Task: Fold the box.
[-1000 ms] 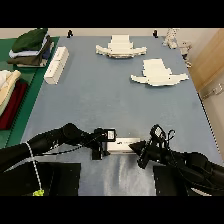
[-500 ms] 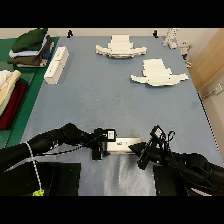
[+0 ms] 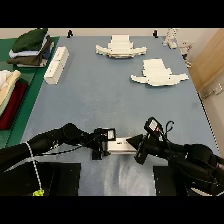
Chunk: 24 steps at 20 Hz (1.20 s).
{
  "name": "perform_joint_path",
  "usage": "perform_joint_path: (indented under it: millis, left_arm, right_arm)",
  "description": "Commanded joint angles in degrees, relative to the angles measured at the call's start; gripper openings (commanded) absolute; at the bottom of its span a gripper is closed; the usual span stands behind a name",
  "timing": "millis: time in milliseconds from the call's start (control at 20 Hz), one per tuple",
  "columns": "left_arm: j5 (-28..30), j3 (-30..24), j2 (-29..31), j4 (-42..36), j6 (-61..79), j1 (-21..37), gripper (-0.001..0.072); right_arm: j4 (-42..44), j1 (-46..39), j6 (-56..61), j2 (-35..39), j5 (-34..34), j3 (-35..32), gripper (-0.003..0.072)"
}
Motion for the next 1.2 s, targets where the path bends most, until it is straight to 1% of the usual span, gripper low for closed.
perform_joint_path:
  millis: [0,100,250,450,600,750,950,1150]
  left_arm:
    - [0.0,0.0,0.0,0.1,0.1,0.0,0.0439]
    - [0.0,0.0,0.0,0.1,0.1,0.0,0.0439]
    - [0.0,0.0,0.0,0.1,0.1,0.0,0.0439]
    - [0.0,0.0,0.0,0.1,0.1,0.0,0.0438]
    - [0.0,0.0,0.0,0.1,0.1,0.0,0.0439]
    - [0.0,0.0,0.0,0.1,0.1,0.0,0.0439]
    - [0.0,0.0,0.0,0.1,0.1,0.0,0.0438]
    - [0.0,0.0,0.0,0.1,0.1,0.0,0.0439]
  right_arm:
    - [-6.5,-2.3,0.0,-5.2,-6.9,7.8,0.0008]
    - [-8.1,-4.1,0.0,-9.6,-10.3,12.3,0.0008]
    - [-8.2,-8.0,1.9,-16.2,-14.5,19.5,0.0008]
    - [-8.5,-14.6,5.0,-22.2,-20.8,29.2,0.0008]
    - [-9.1,-20.1,5.1,-26.7,-26.1,35.7,0.0008]
    - [-11.9,-24.9,8.7,-31.5,-31.1,41.1,0.0013]
    - [-15.8,-30.3,15.4,-37.7,-38.8,45.7,0.0016]
    - [-17.6,-34.3,20.0,-42.1,-45.5,46.2,0.0016]
